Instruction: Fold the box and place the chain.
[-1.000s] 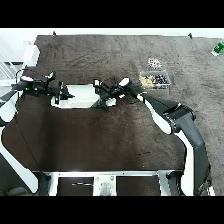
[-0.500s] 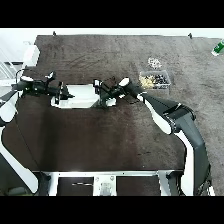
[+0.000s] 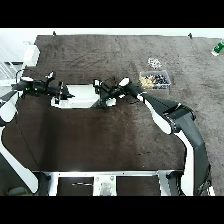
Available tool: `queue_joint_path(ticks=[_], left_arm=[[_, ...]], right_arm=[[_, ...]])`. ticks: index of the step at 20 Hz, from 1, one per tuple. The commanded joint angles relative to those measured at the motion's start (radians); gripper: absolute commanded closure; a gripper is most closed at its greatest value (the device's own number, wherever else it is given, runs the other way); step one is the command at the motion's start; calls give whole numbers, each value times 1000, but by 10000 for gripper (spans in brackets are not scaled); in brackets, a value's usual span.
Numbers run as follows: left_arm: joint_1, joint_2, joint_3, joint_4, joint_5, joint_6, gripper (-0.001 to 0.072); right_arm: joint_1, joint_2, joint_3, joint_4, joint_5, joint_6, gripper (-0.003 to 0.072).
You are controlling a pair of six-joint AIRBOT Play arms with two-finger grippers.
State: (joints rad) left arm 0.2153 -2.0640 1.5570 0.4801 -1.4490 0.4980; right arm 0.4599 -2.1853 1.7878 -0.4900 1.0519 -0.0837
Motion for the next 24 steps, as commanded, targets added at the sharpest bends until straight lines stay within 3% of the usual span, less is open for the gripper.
queue_joint_path(ticks=[1, 2, 3, 4, 5, 11, 17, 20, 21, 22, 24], left_arm=[[0, 1, 2, -19, -7, 0, 689], [0, 1, 2, -22, -10, 0, 687], [0, 1, 2, -24, -20, 0, 563], [0, 1, 2, -27, -33, 0, 313], [0, 1, 2, -34, -47, 0, 282], [14, 2, 55, -21, -196, -18, 303], [162, 2, 167, 4, -272, -151, 303], [223, 2, 178, -103, -328, -188, 307], [232, 2, 178, -139, -359, -213, 520], [236, 2, 178, -144, -390, -202, 689], [236, 14, 178, -140, -387, -248, 692]], right_arm=[[0, -1, 0, 0, 0, 0, 101], [0, -1, 0, 0, 0, 0, 100], [0, -1, 0, 0, 0, 0, 101], [0, -1, 0, 0, 0, 0, 101], [0, -1, 0, 0, 0, 0, 101], [1, -1, 0, 0, 0, 0, 100], [1, -1, 0, 0, 0, 0, 101], [1, -1, 0, 0, 0, 0, 101], [1, -1, 0, 0, 0, 0, 100], [1, -1, 0, 0, 0, 0, 101], [1, -1, 0, 0, 0, 0, 101]])
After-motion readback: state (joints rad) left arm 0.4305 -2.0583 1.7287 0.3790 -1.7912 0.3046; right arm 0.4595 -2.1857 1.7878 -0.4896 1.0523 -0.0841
